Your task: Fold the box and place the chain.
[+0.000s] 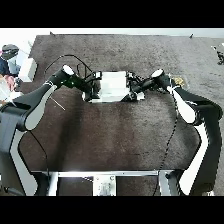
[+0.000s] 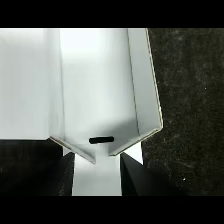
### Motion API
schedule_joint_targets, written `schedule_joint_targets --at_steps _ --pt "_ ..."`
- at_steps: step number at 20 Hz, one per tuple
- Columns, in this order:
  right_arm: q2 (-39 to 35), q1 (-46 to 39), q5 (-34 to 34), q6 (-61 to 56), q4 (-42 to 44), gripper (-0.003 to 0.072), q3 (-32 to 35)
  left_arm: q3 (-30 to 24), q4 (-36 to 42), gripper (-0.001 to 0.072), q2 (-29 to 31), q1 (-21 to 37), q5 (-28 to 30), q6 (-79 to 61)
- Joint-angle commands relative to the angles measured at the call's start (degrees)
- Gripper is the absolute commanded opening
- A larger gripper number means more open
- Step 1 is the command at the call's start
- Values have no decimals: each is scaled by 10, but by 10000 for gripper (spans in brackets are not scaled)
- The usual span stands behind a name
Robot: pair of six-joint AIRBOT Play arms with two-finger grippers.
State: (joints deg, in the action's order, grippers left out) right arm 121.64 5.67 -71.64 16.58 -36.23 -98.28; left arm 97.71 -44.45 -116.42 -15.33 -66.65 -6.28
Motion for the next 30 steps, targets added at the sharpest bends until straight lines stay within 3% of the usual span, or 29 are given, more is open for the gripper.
schedule_joint_targets --at_steps 1,3,20,21,26,28,30 --pt "0 0 0 0 0 407 0 0 50 291 0 0 0 2" --pt "0 0 0 0 0 407 0 0 59 174 0 0 1 -2" --pt "0 0 0 0 0 407 0 0 130 186 -27 0 -19 -48" --pt "0 0 0 0 0 407 0 0 136 285 -27 0 -19 -54" --pt "0 0 0 0 0 408 0 0 141 313 -27 0 -26 -62" --pt "0 0 0 0 0 407 0 0 141 621 -27 0 -24 -61" --pt "0 0 0 0 0 407 0 0 141 619 -27 0 -21 -60"
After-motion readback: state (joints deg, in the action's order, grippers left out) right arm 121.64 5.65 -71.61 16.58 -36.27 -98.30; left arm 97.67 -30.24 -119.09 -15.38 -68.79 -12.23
